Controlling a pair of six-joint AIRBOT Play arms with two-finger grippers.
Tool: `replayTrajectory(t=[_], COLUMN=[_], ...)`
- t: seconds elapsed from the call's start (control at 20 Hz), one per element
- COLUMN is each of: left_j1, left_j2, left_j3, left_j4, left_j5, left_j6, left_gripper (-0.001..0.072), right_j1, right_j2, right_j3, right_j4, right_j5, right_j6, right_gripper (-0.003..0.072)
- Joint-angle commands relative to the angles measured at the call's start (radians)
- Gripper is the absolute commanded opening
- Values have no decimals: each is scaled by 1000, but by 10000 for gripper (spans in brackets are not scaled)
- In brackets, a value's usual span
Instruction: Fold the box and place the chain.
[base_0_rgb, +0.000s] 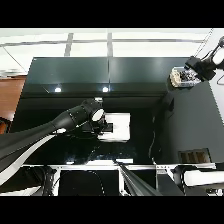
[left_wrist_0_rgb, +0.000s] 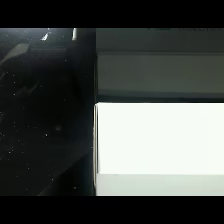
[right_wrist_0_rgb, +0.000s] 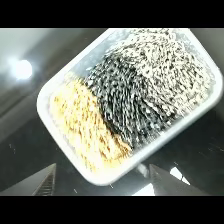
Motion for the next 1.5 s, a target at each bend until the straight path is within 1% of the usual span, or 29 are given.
replayTrajectory(t=[0.0, 0.05, 0.1, 0.15, 0.3, 0.6, 0.65, 0.7, 0.75, 0.8, 0.85, 0.95, 1.0, 1.1, 1.2, 1.35, 1.45], left_j1=[1, 1, 1, 1, 1, 1, 1, 1, 1, 1, 1, 1, 1, 1, 1, 1, 1], left_j2=[-4, -6, -8, -9, -9, -9, -9, -9, -9, -9, -9, -9, -9, -9, -9, -9, -9], left_j3=[1, 1, 1, 1, 1, 1, 1, 1, 1, 1, 1, 1, 1, 1, 1, 1, 1], left_j4=[0, 0, 0, 0, 0, 0, 0, 0, 0, 0, 0, 0, 0, 0, 0, 0, 0], left_j5=[0, -1, -1, -1, -1, -1, -1, -1, -1, -1, -1, -1, -1, -1, -1, -1, -1], left_j6=[1, 1, 1, 1, 1, 1, 1, 0, 0, 0, 0, 0, 0, 1, 1, 1, 0], left_gripper=[31, 31, 31, 31, 31, 31, 31, 31, 31, 31, 31, 31, 31, 31, 31, 31, 31], right_j1=[-42, -42, -43, -44, -44, -41, -41, -41, -41, -41, -42, -46, -47, -49, -63, -92, -102], right_j2=[-235, -261, -280, -298, -332, -364, -366, -366, -364, -361, -359, -347, -328, -249, -140, 56, 181], right_j3=[277, 291, 292, 292, 292, 292, 292, 292, 292, 292, 296, 330, 346, 355, 355, 355, 355], right_j4=[88, 97, 132, 176, 241, 243, 243, 243, 249, 255, 266, 260, 261, 261, 279, 351, 370], right_j5=[207, 209, 192, 168, 125, 124, 124, 124, 128, 137, 156, 210, 219, 204, 188, 150, 119], right_j6=[18, 55, 74, 77, 77, 72, 63, 48, 28, 15, -13, -72, -120, -216, -273, -375, -414], right_gripper=[605, 604, 552, 546, 545, 543, 427, 280, 117, 117, 5, 11, 11, 9, 8, 7, 7])
